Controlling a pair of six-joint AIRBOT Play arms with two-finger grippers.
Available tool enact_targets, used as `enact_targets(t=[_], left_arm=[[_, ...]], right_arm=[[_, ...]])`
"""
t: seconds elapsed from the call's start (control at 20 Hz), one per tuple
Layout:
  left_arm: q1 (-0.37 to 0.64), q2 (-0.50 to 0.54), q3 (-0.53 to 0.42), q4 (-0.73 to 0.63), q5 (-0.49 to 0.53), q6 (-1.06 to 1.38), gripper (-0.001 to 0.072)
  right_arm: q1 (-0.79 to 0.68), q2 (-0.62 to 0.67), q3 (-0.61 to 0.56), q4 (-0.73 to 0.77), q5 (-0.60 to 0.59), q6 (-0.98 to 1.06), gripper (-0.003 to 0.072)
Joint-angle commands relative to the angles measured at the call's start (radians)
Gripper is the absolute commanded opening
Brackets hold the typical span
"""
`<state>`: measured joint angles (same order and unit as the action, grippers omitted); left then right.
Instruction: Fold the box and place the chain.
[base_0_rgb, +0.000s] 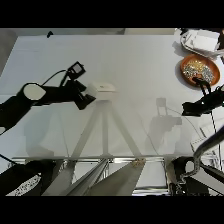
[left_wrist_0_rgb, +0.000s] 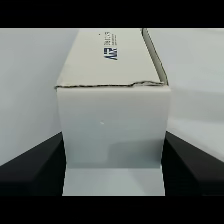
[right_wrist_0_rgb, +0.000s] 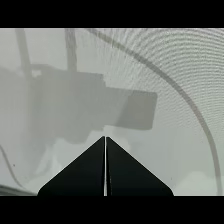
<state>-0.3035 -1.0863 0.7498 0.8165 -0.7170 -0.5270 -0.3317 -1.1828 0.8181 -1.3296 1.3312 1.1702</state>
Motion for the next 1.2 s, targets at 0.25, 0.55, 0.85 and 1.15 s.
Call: enact_targets(t=[0.25, 0.55, 0.85, 1.15], left_arm=[[0.369, 0.12, -0.029, 0.154, -0.081, -0.178, -0.0003], [0.603, 0.174, -0.12, 0.197, -0.087, -0.18, -0.0003], [0.707, 0.211, -0.252, 0.247, -0.067, -0.177, -0.0003], [0.707, 0.21, -0.293, 0.383, -0.184, -0.267, -0.0001]], right_arm=[[-0.001, -0.001, 0.0, 0.002, -0.01, 0.0, 0.001], [-0.001, 0.0, 0.0, 0.002, -0.011, 0.0, 0.001], [-0.001, -0.001, 0.0, 0.005, -0.021, 0.0, 0.001], [-0.001, -0.001, 0.0, 0.005, -0.067, 0.0, 0.001]])
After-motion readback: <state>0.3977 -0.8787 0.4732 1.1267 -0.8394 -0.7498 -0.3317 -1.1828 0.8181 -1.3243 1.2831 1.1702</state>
